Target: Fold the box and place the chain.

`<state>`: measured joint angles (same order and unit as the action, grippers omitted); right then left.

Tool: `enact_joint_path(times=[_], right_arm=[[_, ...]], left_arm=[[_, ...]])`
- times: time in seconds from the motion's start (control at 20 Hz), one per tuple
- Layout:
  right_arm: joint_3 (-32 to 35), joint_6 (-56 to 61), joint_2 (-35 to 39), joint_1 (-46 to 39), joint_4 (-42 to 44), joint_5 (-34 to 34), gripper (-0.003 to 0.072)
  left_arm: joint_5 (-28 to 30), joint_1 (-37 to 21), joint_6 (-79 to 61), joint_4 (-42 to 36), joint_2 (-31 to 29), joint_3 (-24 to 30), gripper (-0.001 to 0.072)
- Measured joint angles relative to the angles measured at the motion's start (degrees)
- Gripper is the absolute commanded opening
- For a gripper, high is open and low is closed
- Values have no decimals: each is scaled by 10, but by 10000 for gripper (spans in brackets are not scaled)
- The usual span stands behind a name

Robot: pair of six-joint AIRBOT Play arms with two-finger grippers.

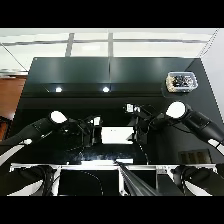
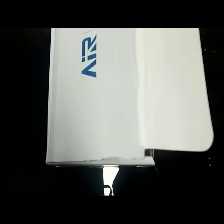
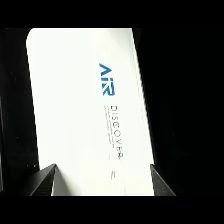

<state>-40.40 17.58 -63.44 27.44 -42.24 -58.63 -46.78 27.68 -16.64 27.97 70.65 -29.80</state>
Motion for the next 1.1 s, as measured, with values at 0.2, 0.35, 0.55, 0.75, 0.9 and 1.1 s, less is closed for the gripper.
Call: enact_joint_path(times=[0.2,0.35,0.55,0.75,0.9,1.1], right_arm=[[0,4,0,17,0,38,670],[0,11,0,27,-9,51,671],[0,17,0,32,-28,34,671],[0,19,0,34,-38,23,671],[0,20,0,44,-54,25,670],[0,38,1,60,-76,47,670]], left_arm=[[0,0,0,0,0,0,343],[0,0,0,0,0,0,343],[0,0,0,0,0,0,343],[0,0,0,0,0,0,343],[-1,0,0,0,0,0,343],[-2,0,0,0,0,0,343]])
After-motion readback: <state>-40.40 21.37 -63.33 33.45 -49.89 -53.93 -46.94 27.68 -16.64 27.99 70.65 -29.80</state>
